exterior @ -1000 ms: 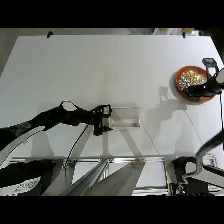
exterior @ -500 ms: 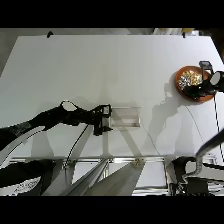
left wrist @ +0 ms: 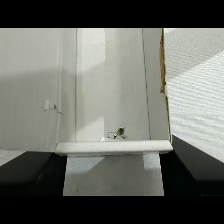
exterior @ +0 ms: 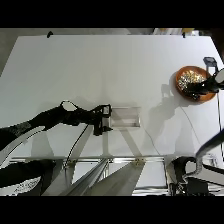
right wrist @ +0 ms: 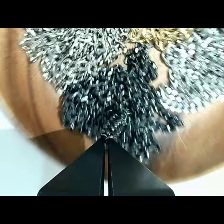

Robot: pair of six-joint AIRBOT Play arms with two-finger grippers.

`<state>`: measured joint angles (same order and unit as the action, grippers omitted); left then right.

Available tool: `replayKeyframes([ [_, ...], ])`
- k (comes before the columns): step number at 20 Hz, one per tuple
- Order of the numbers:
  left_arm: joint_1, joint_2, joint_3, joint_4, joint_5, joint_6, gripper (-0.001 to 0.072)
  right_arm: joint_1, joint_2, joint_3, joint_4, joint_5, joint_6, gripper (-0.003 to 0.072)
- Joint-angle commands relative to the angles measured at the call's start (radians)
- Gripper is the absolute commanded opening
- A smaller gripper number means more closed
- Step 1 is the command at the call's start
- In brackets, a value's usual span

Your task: Fold the box and place the chain.

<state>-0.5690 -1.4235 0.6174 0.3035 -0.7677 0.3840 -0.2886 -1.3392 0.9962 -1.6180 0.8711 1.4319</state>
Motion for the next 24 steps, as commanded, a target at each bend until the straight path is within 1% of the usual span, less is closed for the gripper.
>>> replayKeyframes([
  [1, 0.0, 0.0, 0.0, 0.0, 0.0, 0.0, 0.0311, 0.0, 0.124, 0.007, 0.025, 0.067, -0.003, 0.0011],
  [3, 0.0, 0.0, 0.0, 0.0, 0.0, 0.0, 0.0311, 0.0, 0.155, 0.007, 0.004, 0.023, -0.001, 0.0011],
  [4, 0.0, 0.0, 0.0, 0.0, 0.0, 0.0, 0.0311, 0.0, 0.156, 0.007, 0.024, 0.038, 0.0, 0.0011],
  [5, 0.0, 0.0, 0.0, 0.0, 0.0, 0.0, 0.0311, 0.0, 0.157, 0.007, 0.08, 0.08, -0.005, 0.0011],
  [6, 0.0, 0.0, 0.0, 0.0, 0.0, 0.0, 0.0311, 0.003, 0.162, 0.007, 0.161, 0.125, -0.055, 0.0011],
  [8, 0.0, 0.0, 0.0, 0.0, 0.0, 0.0, 0.0311, 0.003, 0.196, 0.008, 0.295, 0.162, -0.126, 0.001],
  [10, 0.0, 0.0, 0.0, 0.0, 0.0, 0.0, 0.0311, 0.003, 0.267, 0.008, 0.359, 0.163, -0.133, 0.001],
  [12, 0.0, 0.0, 0.0, 0.0, 0.0, 0.0, 0.0311, 0.003, 0.359, 0.008, 0.399, 0.193, -0.154, 0.001],
  [16, 0.0, 0.0, 0.0, 0.0, 0.0, 0.0, 0.0311, 0.003, 0.534, 0.007, 0.504, 0.32, -0.162, 0.0011],
  [18, 0.0, 0.0, 0.0, 0.0, 0.0, 0.0, 0.0311, 0.003, 0.594, 0.007, 0.569, 0.381, -0.184, 0.0011],
  [19, 0.0, 0.0, 0.0, 0.0, 0.0, 0.0, 0.0311, 0.013, 0.621, 0.007, 0.603, 0.405, -0.184, 0.0011],
  [21, 0.0, 0.0, 0.0, 0.0, 0.0, 0.0, 0.0311, 0.076, 0.662, 0.007, 0.614, 0.439, -0.184, 0.0011],
  [24, 0.0, 0.0, 0.0, 0.0, 0.0, 0.0, 0.0311, 0.23, 0.702, 0.007, 0.613, 0.51, -0.184, 0.0011],
])
